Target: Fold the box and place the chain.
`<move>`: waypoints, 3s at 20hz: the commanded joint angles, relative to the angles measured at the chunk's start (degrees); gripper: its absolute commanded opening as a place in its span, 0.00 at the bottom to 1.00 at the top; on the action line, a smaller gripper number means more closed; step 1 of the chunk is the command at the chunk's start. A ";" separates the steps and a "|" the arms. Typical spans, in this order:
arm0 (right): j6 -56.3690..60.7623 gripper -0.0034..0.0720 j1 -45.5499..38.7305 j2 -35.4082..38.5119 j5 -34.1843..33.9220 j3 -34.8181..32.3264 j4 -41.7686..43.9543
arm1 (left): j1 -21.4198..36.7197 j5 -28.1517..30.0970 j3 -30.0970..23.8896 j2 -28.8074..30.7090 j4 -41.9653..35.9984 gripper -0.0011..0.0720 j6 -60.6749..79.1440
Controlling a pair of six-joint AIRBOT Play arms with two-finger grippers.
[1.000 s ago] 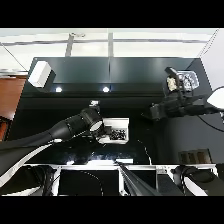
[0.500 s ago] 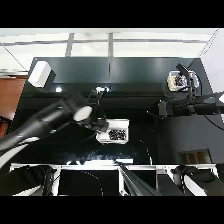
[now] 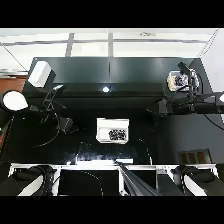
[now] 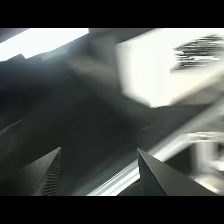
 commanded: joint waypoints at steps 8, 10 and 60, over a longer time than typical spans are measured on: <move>1.22 0.61 -0.02 0.04 1.01 0.04 0.04 | -2.54 15.85 -10.34 -11.72 -18.45 0.98 71.45; 2.47 0.61 -0.02 0.04 0.98 0.04 0.00 | -5.44 18.27 -10.29 -12.87 -17.46 0.98 74.44; -13.99 1.00 16.52 -16.04 -9.44 -0.13 3.19 | -20.37 28.02 -9.77 -16.92 -23.87 0.67 82.47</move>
